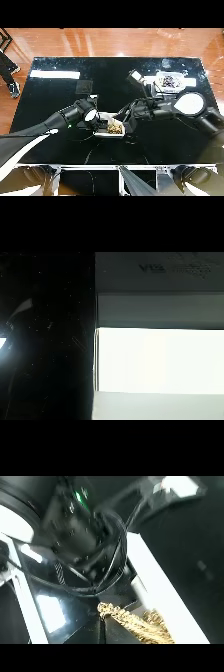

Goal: Fold the box and place the chain.

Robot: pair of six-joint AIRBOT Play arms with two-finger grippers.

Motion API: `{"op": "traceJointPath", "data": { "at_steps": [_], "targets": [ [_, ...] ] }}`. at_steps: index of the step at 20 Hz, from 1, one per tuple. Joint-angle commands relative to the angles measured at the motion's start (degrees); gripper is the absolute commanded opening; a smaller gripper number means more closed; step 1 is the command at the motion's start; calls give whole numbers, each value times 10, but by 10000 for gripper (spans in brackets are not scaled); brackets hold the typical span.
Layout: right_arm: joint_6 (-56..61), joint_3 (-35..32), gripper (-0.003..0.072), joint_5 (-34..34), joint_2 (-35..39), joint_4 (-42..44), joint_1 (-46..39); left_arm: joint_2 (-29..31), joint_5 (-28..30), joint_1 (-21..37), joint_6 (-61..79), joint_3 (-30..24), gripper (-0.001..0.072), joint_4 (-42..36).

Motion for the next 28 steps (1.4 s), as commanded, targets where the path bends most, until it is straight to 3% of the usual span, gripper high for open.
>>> {"op": "traceJointPath", "data": {
  "at_steps": [1, 2, 3, 7, 12, 13, 15, 16, 21, 23, 25, 28],
  "targets": [
    [33, 0, 105, -13, -29, -7, 20, 0, 2, 0, 0, 0, 26, 0],
    [55, 0, 438, -12, -28, -11, 16, 0, 2, 1, 0, 0, 26, 1],
    [74, 1, 624, 1, -26, -11, 5, 0, 2, 0, 0, 0, 26, 1],
    [106, 2, 626, 144, 14, -29, -94, 0, 2, 0, 0, 0, 26, 1],
    [168, 1, 626, 294, 94, -139, -231, 0, 2, 4, 0, 5, 29, 1],
    [174, 1, 625, 305, 104, -151, -245, 0, -2, 4, 0, 10, 131, 0],
    [175, 1, 626, 324, 115, -163, -262, 2, -13, 4, 0, 24, 566, -2],
    [176, 1, 626, 330, 115, -164, -264, 4, -24, 4, 0, 32, 628, -2],
    [188, 1, 627, 309, 115, -163, -263, 84, -68, 0, 30, 50, 627, -5],
    [187, 1, 629, 298, 115, -162, -263, 146, -91, -1, 74, 50, 622, -15],
    [188, 1, 715, 281, 115, -158, -263, 223, -136, -9, 118, 47, 621, -1],
    [210, 1, 715, 230, 113, -115, -263, 366, -183, 10, 125, -7, 622, 53]
  ]
}}
